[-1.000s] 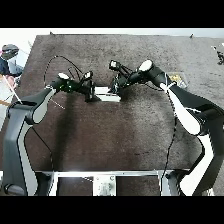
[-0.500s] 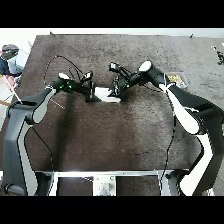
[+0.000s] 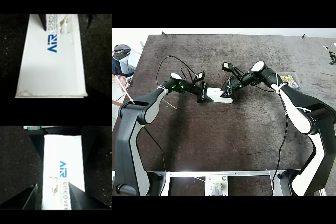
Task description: Fold the box and place the chain.
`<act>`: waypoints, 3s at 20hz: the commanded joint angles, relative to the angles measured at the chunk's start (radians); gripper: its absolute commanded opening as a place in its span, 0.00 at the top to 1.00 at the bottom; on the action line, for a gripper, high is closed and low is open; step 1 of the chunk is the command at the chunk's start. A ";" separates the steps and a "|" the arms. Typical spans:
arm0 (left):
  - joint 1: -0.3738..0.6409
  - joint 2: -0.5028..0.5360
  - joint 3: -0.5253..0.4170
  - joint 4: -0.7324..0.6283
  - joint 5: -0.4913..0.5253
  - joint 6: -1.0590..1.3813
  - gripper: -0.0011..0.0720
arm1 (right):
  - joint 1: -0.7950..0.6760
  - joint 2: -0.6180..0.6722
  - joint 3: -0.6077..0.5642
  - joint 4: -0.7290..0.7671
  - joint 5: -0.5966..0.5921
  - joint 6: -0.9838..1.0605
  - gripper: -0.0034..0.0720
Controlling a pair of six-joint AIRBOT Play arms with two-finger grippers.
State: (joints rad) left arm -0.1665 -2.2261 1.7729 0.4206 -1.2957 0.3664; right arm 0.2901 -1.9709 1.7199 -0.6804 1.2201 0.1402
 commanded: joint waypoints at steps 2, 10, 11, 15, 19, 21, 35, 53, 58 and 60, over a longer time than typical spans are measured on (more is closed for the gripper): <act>0.001 0.001 0.001 -0.003 0.006 0.001 0.36 | -0.020 0.002 0.002 0.083 0.000 -0.001 0.39; 0.001 0.001 0.001 -0.003 0.006 0.001 0.36 | -0.050 0.001 0.001 0.161 0.007 0.016 0.69; 0.001 0.001 0.001 -0.003 0.006 0.001 0.36 | -0.050 0.001 0.001 0.161 0.006 0.016 0.95; 0.001 0.001 0.001 -0.003 0.006 0.001 0.36 | -0.051 -0.019 0.000 0.123 0.003 0.093 0.94; 0.001 0.001 0.001 -0.003 0.006 0.001 0.36 | -0.051 -0.063 0.000 0.047 0.005 0.167 0.94; 0.001 0.001 0.001 -0.003 0.006 0.001 0.36 | -0.052 -0.080 0.000 0.048 0.007 0.169 0.94; 0.001 0.001 0.001 -0.003 0.006 0.001 0.36 | -0.052 0.106 0.000 0.145 -0.029 0.229 0.95; 0.001 0.001 0.001 -0.005 0.005 0.000 0.36 | -0.056 1.391 -1.346 0.034 -1.167 0.538 0.94; 0.001 0.001 0.001 -0.018 0.004 0.000 0.36 | -0.056 1.495 -1.469 0.033 -1.236 0.537 0.94; 0.001 0.001 0.001 -0.018 0.005 0.000 0.36 | -0.056 1.495 -1.469 0.033 -1.236 0.537 0.94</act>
State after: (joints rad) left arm -0.1646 -2.2257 1.7737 0.4076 -1.2903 0.3668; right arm 0.2329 -0.5114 0.2958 -0.6437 0.0311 0.6708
